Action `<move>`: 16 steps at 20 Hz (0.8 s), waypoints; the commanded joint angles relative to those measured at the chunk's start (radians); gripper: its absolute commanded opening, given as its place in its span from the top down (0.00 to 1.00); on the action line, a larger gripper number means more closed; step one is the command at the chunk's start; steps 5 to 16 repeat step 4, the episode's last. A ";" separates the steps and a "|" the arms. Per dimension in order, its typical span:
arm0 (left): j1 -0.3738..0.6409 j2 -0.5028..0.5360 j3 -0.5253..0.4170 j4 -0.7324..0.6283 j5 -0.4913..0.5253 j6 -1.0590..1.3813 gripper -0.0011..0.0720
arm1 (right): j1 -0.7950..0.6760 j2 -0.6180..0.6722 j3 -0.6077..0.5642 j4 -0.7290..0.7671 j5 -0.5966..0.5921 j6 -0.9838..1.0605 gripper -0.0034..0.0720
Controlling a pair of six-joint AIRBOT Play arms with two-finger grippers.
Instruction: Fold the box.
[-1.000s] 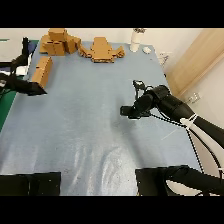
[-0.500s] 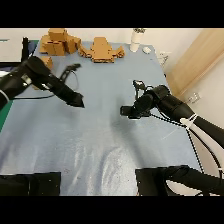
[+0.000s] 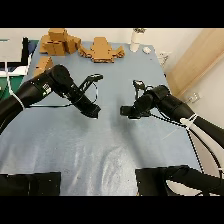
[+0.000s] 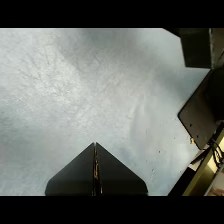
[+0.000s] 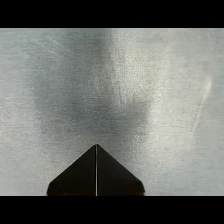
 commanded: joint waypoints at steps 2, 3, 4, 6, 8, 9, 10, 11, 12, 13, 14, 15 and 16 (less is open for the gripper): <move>-0.019 0.000 0.001 0.003 -0.005 -0.006 0.97 | 0.000 0.000 0.000 0.000 0.000 0.000 0.95; -0.019 0.000 0.001 0.003 -0.005 -0.007 0.97 | 0.000 0.000 0.000 0.000 0.000 0.000 0.95; -0.019 0.000 0.001 0.003 -0.005 -0.007 0.97 | 0.000 0.000 0.000 0.000 0.000 0.000 0.95; -0.019 0.000 0.001 0.003 -0.005 -0.007 0.97 | 0.000 0.000 0.000 0.000 0.000 0.000 0.95; -0.019 0.000 0.001 0.003 -0.005 -0.007 0.97 | 0.000 0.000 0.000 0.000 0.000 0.000 0.95; -0.019 0.000 0.001 0.003 -0.005 -0.007 0.97 | 0.000 0.000 0.000 0.000 0.000 0.000 0.95; -0.019 0.000 0.001 0.003 -0.005 -0.007 0.97 | 0.000 0.000 0.000 0.000 0.000 0.000 0.95; -0.019 0.000 0.001 0.003 -0.005 -0.007 0.97 | 0.000 0.000 0.000 0.000 0.000 0.000 0.95; -0.019 0.000 0.001 0.003 -0.005 -0.007 0.97 | 0.000 0.000 0.000 0.000 0.000 0.000 0.95; -0.019 0.000 0.001 0.003 -0.005 -0.007 0.97 | 0.000 0.000 0.000 0.000 0.000 0.000 0.95; -0.019 0.000 0.001 0.003 -0.005 -0.007 0.97 | 0.000 0.000 0.000 0.000 0.000 0.000 0.95; -0.019 0.000 0.001 0.003 -0.005 -0.007 0.97 | 0.000 0.000 0.000 0.000 0.000 0.000 0.95; -0.019 0.000 0.001 0.003 -0.005 -0.007 0.97 | 0.000 0.000 0.000 0.000 0.000 0.000 0.95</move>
